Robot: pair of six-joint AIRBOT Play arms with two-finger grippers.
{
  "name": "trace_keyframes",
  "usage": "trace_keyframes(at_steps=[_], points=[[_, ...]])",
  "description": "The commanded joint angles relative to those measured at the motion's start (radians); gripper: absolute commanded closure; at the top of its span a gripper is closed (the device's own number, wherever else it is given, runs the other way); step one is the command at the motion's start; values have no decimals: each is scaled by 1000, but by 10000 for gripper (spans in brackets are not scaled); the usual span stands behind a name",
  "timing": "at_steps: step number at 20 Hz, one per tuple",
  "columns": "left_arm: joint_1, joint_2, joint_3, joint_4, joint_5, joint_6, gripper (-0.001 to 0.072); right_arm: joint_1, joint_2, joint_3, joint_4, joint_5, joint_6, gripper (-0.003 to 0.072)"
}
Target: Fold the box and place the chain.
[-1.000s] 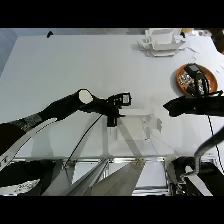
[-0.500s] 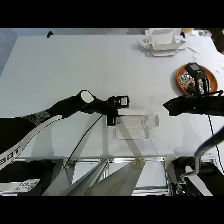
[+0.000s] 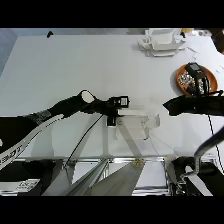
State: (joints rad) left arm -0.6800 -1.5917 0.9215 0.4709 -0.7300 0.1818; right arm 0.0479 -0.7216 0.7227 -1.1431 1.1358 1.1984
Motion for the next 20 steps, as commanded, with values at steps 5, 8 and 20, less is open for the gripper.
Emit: trace_keyframes(at_steps=[5,8,20], points=[[-2,-1,-1,5,0,1,701,1,1,1,0,1,-10,557],[-1,0,-1,5,-7,1,701,1,0,0,6,29,-146,669],[-1,0,-1,5,-8,1,701,357,2,-239,-82,-59,-466,667]])
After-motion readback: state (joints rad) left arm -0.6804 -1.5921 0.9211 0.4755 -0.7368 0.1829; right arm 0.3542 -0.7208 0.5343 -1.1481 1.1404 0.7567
